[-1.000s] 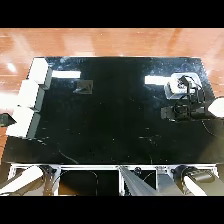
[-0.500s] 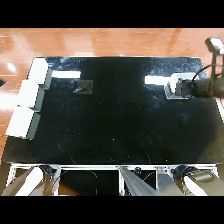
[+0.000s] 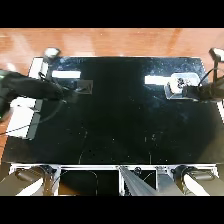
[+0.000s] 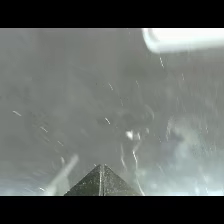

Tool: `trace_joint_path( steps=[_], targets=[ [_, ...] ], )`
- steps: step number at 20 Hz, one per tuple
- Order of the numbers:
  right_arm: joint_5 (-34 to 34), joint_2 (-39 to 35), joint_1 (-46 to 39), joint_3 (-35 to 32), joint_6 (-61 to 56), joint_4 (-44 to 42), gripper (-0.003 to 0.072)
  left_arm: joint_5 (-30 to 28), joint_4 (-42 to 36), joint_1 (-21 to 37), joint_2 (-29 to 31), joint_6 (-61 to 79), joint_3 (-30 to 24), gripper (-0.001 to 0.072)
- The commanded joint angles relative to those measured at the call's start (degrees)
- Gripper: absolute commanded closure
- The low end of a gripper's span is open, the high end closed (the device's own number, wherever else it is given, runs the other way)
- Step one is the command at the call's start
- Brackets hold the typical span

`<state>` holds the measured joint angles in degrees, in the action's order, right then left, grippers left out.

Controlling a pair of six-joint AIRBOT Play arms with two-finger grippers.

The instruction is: Fold the box and place the chain.

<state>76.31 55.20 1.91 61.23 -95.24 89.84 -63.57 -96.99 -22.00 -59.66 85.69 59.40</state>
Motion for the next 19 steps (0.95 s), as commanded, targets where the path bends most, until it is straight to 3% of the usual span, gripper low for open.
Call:
trace_joint_path(
  steps=[1,8,19],
  targets=[
    [-1.4,0.2,-1.5,-5.7,-1.4,0.9,0.0657,4.6,7.8,-7.1,-4.4,-11.6,-3.6,0.0686],
    [-3.1,0.2,-1.5,-6.3,-1.2,1.1,0.0658,6.8,6.3,-1.7,-5.4,-12.2,-2.3,0.0685],
    [-3.1,0.2,-1.5,-6.3,-1.2,1.1,0.0658,5.6,6.0,-1.6,-5.5,-12.2,-1.7,0.0685]
  ],
)
